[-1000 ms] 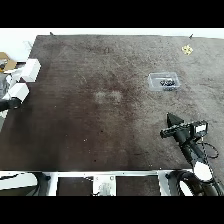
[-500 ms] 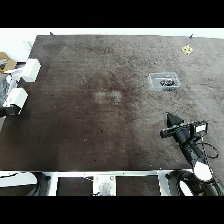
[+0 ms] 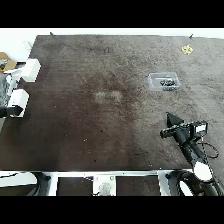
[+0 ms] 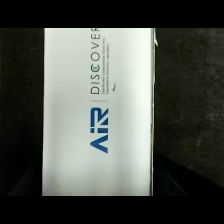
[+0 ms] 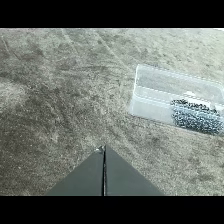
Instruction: Fold the box and place the chain.
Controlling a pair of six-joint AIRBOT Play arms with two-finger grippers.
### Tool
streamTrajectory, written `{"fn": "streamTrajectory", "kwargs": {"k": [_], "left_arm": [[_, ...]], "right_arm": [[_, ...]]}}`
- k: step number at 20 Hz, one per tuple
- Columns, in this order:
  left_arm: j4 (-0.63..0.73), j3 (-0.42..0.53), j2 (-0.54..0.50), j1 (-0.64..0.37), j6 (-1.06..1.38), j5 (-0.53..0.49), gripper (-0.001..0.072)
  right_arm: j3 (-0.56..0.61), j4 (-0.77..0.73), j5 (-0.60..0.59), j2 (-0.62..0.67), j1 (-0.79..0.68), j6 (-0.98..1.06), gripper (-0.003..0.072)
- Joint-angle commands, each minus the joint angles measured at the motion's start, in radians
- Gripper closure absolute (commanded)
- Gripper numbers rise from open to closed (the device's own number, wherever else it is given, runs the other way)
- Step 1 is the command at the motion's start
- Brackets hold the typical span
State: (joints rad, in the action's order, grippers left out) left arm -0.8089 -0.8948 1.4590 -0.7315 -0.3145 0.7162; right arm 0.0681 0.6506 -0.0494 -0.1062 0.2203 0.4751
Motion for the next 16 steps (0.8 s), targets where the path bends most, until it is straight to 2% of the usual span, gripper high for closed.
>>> {"fn": "streamTrajectory", "kwargs": {"k": [1, 5, 10, 11, 12, 13, 14, 16], "left_arm": [[0.008, -0.031, -0.037, -0.001, -0.031, 0.055, 0.0003], [0.052, -0.111, -0.184, -0.001, -0.097, 0.158, -0.0005], [0.342, -0.203, -0.409, 0.0, -0.095, 0.168, -0.0003], [0.378, -0.216, -0.447, 0.0, -0.096, 0.163, 0.0038], [0.416, -0.219, -0.488, 0.0, -0.097, 0.15, 0.0328], [0.447, -0.218, -0.519, 0.0, -0.097, 0.148, 0.0588], [0.497, -0.214, -0.547, 0.0, -0.096, 0.148, 0.07], [0.578, -0.195, -0.601, 0.042, -0.096, 0.08, 0.0703]], "right_arm": [[0.0, 0.0, 0.0, 0.001, 0.001, 0.0, 0.0682], [0.0, 0.0, 0.0, 0.001, 0.001, 0.0, 0.0682], [0.0, 0.0, -0.025, 0.001, 0.001, 0.0, 0.0682], [0.0, 0.0, -0.033, 0.001, 0.001, 0.0, 0.0682], [0.0, 0.0, -0.045, 0.001, 0.001, 0.0, 0.0682], [0.0, 0.0, -0.056, 0.001, 0.001, 0.0, 0.0682], [0.0, 0.0, -0.066, 0.001, 0.001, 0.0, 0.0682], [0.0, 0.0, -0.098, 0.001, 0.001, 0.0, 0.0682]]}}
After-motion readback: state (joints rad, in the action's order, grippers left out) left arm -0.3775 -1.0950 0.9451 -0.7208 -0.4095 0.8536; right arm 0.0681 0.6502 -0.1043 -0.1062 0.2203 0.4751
